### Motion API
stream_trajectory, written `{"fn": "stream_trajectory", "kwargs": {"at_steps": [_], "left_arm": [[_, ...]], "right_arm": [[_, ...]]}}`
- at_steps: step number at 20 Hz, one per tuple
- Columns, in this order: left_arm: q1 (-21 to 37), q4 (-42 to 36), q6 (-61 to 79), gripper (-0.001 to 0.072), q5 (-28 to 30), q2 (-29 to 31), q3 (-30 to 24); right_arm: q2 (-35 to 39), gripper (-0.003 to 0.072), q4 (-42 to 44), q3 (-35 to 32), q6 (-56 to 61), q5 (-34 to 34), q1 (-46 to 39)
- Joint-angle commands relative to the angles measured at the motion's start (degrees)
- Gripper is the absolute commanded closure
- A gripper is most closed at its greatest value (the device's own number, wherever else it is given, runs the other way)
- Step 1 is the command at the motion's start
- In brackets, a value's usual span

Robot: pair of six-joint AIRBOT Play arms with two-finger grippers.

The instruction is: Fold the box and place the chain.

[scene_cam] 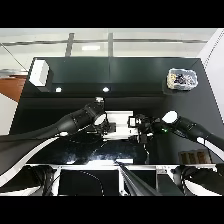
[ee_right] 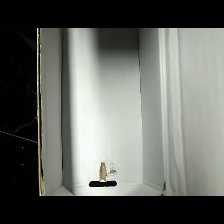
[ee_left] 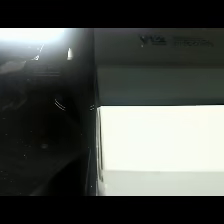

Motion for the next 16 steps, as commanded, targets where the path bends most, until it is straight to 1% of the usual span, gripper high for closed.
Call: {"fn": "stream_trajectory", "kwargs": {"at_steps": [1, 2, 3, 4, 5, 9, 13, 16], "left_arm": [[0.0, 0.1, 0.1, 0.0681, 0.6, 0.0, 0.0], [0.0, 0.1, 0.1, 0.0681, 0.6, 0.0, 0.0], [0.0, 0.3, 0.1, 0.0681, 0.6, 0.0, 0.0], [0.1, 0.6, 0.2, 0.0681, 0.3, 0.0, 0.0], [0.3, 1.0, 0.2, 0.0681, 0.0, 0.1, 0.0], [0.4, 5.0, 0.3, 0.0681, -2.8, 0.7, 0.0], [0.4, 5.0, 0.2, 0.0681, -1.4, 0.8, -0.1], [0.4, 4.5, 0.2, 0.0681, -1.1, 0.7, -0.1]], "right_arm": [[0.0, 0.0239, 0.0, 0.0, 0.0, 0.1, 0.0], [0.0, 0.0237, 0.0, 0.0, 0.2, 0.1, 0.0], [0.0, 0.0203, 0.1, 0.0, 0.6, 0.0, 0.0], [0.2, 0.0040, 0.1, 0.0, 0.8, -0.4, 0.0], [0.4, -0.0017, -0.3, 0.2, 1.6, -0.3, 0.0], [3.6, -0.0014, -5.6, 1.3, 5.4, 1.1, 0.0], [4.6, -0.0008, -6.2, 1.3, 5.4, 4.2, 0.0], [4.6, -0.0005, -5.4, 1.3, 5.4, 4.1, 0.0]]}}
